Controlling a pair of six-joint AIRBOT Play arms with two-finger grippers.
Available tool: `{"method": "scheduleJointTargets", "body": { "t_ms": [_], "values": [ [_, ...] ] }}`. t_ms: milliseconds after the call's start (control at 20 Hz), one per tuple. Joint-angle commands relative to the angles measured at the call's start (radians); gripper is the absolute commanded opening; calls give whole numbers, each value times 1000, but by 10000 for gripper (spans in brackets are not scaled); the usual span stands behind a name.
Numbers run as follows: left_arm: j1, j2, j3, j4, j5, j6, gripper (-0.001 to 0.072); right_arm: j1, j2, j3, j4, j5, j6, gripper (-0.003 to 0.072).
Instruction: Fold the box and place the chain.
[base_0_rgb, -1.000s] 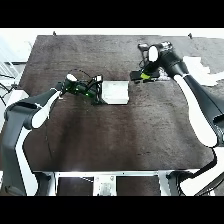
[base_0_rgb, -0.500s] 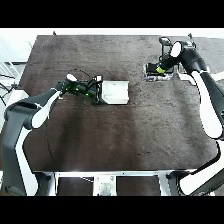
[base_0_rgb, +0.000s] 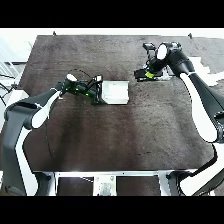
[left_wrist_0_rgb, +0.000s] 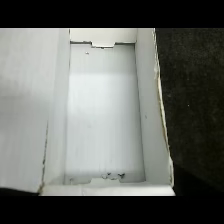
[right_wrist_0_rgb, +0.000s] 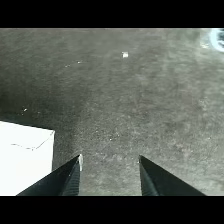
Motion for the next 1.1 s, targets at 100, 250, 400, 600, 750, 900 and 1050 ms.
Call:
{"method": "scheduleJointTargets", "body": {
  "t_ms": [100, 250, 400, 600, 750, 900, 1050],
  "values": [
    [0, 0, 0, 0, 0, 0, 388, 53, -1, -21, 115, 47, 16, 462],
    [0, 0, 0, 0, 0, 0, 388, 110, -5, -63, 114, 46, 20, 468],
    [0, 0, 0, 0, 0, 0, 388, 126, -29, -89, 111, 43, 51, 467],
    [0, 0, 0, 0, 0, 0, 389, 125, -80, -89, 84, 41, 86, 467],
    [0, 0, 0, 0, 0, 0, 388, 125, -116, -89, 85, 3, 100, 455],
    [0, 0, 0, 0, 0, 0, 388, 126, -137, -87, 85, -53, 126, 421],
    [0, 0, 0, 0, 0, 0, 388, 126, -137, -87, 70, -61, 151, 381]
  ]
}}
